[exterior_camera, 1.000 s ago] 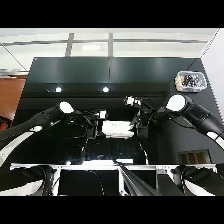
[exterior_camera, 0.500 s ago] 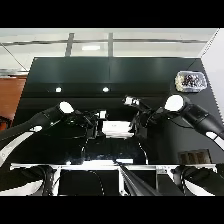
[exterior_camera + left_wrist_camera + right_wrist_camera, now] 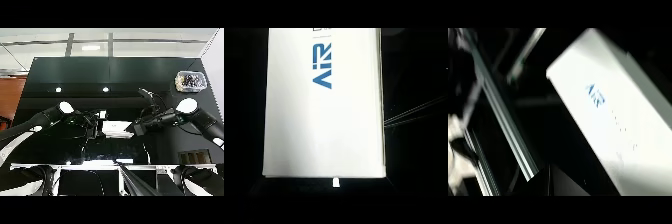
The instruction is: Fold the box and place the chain.
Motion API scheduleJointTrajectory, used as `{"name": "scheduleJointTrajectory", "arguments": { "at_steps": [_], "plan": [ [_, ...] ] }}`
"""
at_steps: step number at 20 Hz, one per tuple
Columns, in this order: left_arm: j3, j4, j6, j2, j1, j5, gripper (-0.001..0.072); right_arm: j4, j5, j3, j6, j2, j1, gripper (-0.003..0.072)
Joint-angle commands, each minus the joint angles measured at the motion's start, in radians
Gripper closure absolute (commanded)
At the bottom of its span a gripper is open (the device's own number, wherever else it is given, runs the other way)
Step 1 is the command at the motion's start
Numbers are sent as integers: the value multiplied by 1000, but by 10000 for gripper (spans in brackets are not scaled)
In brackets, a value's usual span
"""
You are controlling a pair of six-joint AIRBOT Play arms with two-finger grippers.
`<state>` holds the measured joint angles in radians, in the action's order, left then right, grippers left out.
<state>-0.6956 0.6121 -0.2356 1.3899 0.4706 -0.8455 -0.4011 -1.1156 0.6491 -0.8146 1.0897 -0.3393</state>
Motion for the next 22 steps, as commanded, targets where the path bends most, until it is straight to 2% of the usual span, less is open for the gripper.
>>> {"name": "scheduleJointTrajectory", "arguments": {
  "at_steps": [1,3,9,22],
  "plan": [
    [0,0,0,0,0,0,309,148,233,-60,-58,11,-59,679],
    [0,0,0,0,0,0,309,127,275,-60,-91,40,-79,678],
    [0,0,0,0,0,0,309,-40,294,-60,-218,117,-90,672],
    [0,0,0,0,0,0,309,-62,308,-60,-217,117,-97,672]
  ]
}}
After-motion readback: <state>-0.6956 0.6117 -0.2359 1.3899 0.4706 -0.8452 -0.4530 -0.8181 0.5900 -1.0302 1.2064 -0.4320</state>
